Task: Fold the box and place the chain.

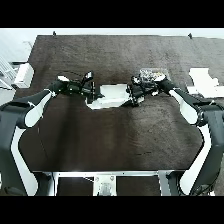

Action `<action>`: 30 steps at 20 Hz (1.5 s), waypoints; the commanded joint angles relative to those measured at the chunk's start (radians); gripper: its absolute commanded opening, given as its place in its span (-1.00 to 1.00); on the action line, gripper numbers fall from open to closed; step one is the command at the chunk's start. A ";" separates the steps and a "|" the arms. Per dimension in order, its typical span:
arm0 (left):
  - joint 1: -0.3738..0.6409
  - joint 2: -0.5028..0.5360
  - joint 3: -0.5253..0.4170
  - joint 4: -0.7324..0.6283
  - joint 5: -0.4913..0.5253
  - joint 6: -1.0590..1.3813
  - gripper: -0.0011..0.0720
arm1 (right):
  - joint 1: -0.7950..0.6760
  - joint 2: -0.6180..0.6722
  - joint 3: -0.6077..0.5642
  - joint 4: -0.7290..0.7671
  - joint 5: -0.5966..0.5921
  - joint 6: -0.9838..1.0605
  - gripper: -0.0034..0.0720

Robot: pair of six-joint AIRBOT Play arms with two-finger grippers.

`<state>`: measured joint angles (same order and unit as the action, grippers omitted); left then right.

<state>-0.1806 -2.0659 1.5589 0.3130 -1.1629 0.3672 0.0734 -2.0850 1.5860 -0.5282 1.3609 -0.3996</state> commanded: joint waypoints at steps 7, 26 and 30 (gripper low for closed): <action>0.000 0.001 0.001 -0.001 0.000 0.000 -0.92 | 0.018 -0.008 0.013 -0.055 0.054 0.077 0.85; 0.000 0.001 0.001 -0.001 0.000 0.000 -0.92 | 0.003 -0.012 0.014 -0.007 -0.055 0.002 0.85; 0.000 0.001 0.001 -0.001 0.000 0.000 -0.92 | 0.012 -0.012 0.014 -0.008 -0.055 -0.001 0.85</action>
